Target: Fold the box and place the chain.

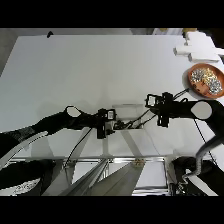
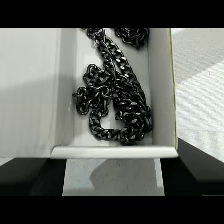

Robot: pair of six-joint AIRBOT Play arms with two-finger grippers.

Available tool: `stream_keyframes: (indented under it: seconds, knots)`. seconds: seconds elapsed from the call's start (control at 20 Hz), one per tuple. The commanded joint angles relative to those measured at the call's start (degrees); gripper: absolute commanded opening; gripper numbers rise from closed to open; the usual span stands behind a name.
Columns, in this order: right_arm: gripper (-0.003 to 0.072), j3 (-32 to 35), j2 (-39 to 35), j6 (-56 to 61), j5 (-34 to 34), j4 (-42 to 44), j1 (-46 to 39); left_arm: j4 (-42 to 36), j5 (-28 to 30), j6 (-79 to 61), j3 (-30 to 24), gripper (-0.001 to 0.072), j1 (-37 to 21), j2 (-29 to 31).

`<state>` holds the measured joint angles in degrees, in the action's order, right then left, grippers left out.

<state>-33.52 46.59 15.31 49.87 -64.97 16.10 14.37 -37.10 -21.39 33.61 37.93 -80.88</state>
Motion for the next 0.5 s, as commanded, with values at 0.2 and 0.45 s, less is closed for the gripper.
stream_keyframes:
  seconds: [0.2,0.45]
  knots:
    - [0.0017,0.0,-7.3,1.2,-2.3,18.0,13.4,0.0,0.0,0.0,0.0,0.0167,0.0,0.0]
    - [0.0017,0.0,-6.0,1.4,-10.8,24.2,21.8,0.0,0.0,0.0,0.0,0.0167,0.0,0.0]
